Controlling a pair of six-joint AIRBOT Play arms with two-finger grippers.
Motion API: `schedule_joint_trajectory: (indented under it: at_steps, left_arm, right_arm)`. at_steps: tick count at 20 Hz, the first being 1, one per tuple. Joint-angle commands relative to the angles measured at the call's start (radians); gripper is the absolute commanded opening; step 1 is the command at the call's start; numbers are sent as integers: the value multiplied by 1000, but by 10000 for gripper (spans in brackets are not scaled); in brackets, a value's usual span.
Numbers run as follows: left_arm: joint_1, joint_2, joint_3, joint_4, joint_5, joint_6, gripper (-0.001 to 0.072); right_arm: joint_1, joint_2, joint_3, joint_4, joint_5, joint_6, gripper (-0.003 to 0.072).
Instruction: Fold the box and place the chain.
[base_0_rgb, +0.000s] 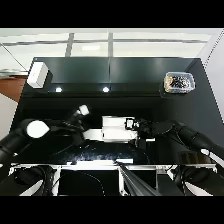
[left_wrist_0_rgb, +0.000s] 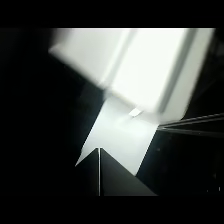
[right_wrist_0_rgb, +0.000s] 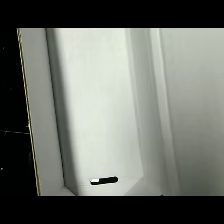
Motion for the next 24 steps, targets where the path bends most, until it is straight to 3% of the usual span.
schedule_joint_trajectory:
  at_steps: [1, 3, 6, 8, 10, 16, 19, 24]
  left_arm:
    - [209, 77, 1, 105, -214, -301, 28]
    - [306, 67, -10, 104, -245, -380, 27]
    - [397, 31, -74, 99, -137, -742, 28]
    - [412, -24, -106, 51, -104, -821, 28]
    - [409, -104, -111, -55, -108, -812, 29]
    - [383, -333, -111, -452, -119, -449, 29]
    - [330, -354, -109, -513, -117, -374, 30]
    - [238, -354, -109, -492, -80, -375, 31]
  right_arm:
    - [1, 0, 0, 0, -2, 0, 542]
    - [1, 0, 0, 0, -2, 0, 542]
    - [1, 0, 0, 0, -2, 0, 542]
    - [1, 0, 0, 0, -2, 0, 542]
    - [1, 0, 0, 0, -2, 0, 542]
    - [1, 0, 0, 0, -2, 0, 542]
    - [1, 0, 0, 0, -2, 0, 542]
    - [1, 0, 0, 0, -2, 0, 542]
